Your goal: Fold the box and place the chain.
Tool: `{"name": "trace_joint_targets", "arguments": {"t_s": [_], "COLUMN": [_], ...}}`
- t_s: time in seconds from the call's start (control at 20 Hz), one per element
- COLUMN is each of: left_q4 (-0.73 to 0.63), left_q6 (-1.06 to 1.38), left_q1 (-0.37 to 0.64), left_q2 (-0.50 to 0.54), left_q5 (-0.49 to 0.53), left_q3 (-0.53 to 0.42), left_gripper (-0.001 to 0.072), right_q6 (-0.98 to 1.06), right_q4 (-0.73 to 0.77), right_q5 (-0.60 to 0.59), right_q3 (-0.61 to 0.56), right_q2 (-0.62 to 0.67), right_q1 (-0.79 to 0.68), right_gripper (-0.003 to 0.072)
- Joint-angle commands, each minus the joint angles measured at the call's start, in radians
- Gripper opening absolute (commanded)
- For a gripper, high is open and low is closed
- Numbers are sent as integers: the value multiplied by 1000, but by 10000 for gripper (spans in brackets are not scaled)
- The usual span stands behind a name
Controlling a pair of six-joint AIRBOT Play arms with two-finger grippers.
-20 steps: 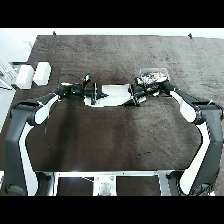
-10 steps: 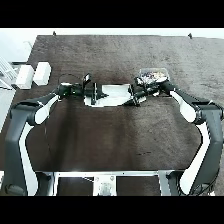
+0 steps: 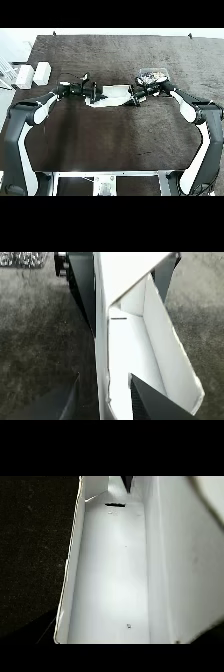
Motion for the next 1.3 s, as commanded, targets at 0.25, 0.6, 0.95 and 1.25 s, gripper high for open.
{"name": "trace_joint_targets", "arguments": {"t_s": [0.25,0.6,0.95,1.25], "left_q4": [-16,84,83,52], "left_q6": [-3,-95,-91,-166], "left_q1": [173,68,-98,-102], "left_q2": [115,387,677,551], "left_q5": [-346,-201,251,301], "left_q3": [3,-115,-491,-484], "left_gripper": [181,16,18,17], "right_q6": [1,1,1,1], "right_q4": [1,1,1,1], "right_q5": [0,0,0,-1], "right_q3": [0,0,0,0], "right_q2": [-1,-1,-1,-1], "right_q1": [1,1,2,1], "right_gripper": [583,583,583,583]}}
